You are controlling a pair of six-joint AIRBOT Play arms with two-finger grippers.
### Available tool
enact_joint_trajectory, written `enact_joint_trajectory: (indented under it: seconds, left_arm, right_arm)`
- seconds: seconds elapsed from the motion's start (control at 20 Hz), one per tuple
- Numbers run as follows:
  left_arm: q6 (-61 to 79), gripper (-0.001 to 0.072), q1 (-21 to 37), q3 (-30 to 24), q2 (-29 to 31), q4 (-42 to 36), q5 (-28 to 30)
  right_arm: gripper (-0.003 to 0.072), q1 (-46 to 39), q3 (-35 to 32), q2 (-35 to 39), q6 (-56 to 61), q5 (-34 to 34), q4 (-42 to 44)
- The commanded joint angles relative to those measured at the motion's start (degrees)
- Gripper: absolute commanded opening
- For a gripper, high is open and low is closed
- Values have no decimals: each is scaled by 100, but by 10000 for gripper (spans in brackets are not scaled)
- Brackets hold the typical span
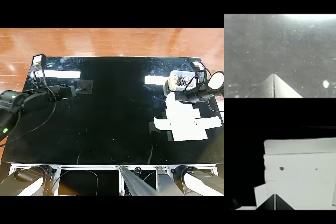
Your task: Fold the box and place the chain.
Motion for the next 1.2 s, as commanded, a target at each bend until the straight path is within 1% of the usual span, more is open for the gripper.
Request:
enact_joint_trajectory:
  seconds: [0.0, 0.05, 0.1, 0.15, 0.2, 0.25, 0.3, 0.35, 0.4, 0.45, 0.5, 0.55, 0.6, 0.65, 0.7, 0.8, 0.85, 0.9, 0.95, 1.0, 1.15]
  left_arm:
    - [0, 19, -81, 2, -516, -354, -299]
    - [0, 19, -116, 2, -708, -356, -374]
    - [-2, 19, -138, 7, -870, -365, -411]
    - [-2, 19, -138, 22, -986, -529, -409]
    - [-2, 26, -138, 22, -1060, -787, -404]
    - [-2, 196, -149, 22, -1097, -944, -376]
    - [2, 544, -195, 22, -1102, -933, -376]
    - [7, 629, -208, 46, -1102, -935, -372]
    - [7, 630, -208, 105, -1102, -935, -293]
    - [4, 629, -208, 199, -1102, -935, -190]
    - [2, 629, -208, 273, -1102, -942, -133]
    - [0, 629, -210, 334, -1102, -946, -90]
    - [0, 628, -210, 378, -1102, -986, -81]
    - [0, 628, -208, 402, -1102, -1025, -87]
    - [0, 628, -208, 415, -1102, -1023, -96]
    - [0, 628, -208, 420, -1102, -1023, -87]
    - [0, 627, -208, 420, -1104, -1023, -76]
    - [0, 627, -208, 420, -1102, -1023, -79]
    - [0, 627, -210, 420, -1102, -1025, -76]
    - [0, 627, -210, 420, -1102, -1025, -83]
    - [-2, 627, -216, 420, -1102, -1064, -83]
  right_arm:
    - [32, 7, 0, -2, 0, -649, 199]
    - [32, 0, 0, -2, 0, -931, 175]
    - [33, 0, 13, 0, -31, -964, 153]
    - [35, -50, 31, -2, -87, -890, -107]
    - [256, -260, 35, -2, -94, -852, -380]
    - [720, -640, 37, -9, -232, -872, -387]
    - [717, -1099, 37, -15, -437, -953, -382]
    - [718, -1703, 37, -22, -662, -1128, -232]
    - [717, -2337, 42, -26, -1029, -1274, 175]
    - [716, -3064, 57, -72, -1626, -1360, 824]
    - [715, -3733, 103, -188, -2096, -1335, 1558]
    - [715, -4435, 181, -426, -2649, -1091, 2518]
    - [715, -5021, 358, -804, -3222, -442, 3394]
    - [716, -5545, 638, -1329, -3547, 490, 4004]
    - [715, -5921, 942, -1825, -3504, 1202, 4201]
    - [716, -6417, 1554, -2728, -2951, 2332, 4142]
    - [715, -6526, 1814, -3086, -2800, 2817, 3941]
    - [716, -6537, 1998, -3335, -2736, 3126, 3644]
    - [715, -6472, 2131, -3521, -2741, 3320, 3359]
    - [715, -6408, 2170, -3624, -2780, 3285, 3257]
    - [715, -6188, 2251, -3952, -2782, 3486, 3322]
